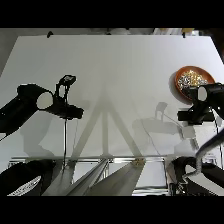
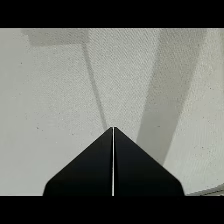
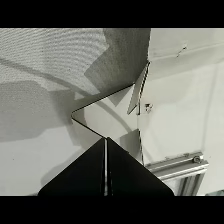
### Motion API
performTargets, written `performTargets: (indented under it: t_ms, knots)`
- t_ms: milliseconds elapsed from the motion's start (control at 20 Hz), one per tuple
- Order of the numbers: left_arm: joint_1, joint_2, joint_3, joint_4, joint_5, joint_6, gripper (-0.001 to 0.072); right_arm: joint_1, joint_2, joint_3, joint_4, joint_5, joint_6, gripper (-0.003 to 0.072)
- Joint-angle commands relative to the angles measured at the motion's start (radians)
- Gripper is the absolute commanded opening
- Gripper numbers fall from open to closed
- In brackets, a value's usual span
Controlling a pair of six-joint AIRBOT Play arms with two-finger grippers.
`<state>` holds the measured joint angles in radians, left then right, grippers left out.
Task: Fold the box and place the chain.
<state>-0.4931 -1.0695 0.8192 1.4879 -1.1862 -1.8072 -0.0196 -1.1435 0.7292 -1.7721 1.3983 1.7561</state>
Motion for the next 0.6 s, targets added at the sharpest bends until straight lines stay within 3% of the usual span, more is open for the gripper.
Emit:
performTargets:
  t_ms: [0, 400, 550]
  knots:
    - [0.0, 0.001, 0.0, 0.0, 0.0, 0.0, 0.0009, 0.0, 0.0, 0.0, 0.0, 0.0, 0.0, 0.0016]
    - [0.0, 0.001, 0.0, 0.0, 0.0, 0.0, 0.0009, 0.0, 0.0, 0.0, 0.0, -0.004, 0.0, 0.0016]
    - [0.0, 0.001, 0.0, 0.0, 0.0, 0.0, 0.0009, 0.0, 0.0, 0.0, -0.004, -0.056, -0.003, 0.0016]
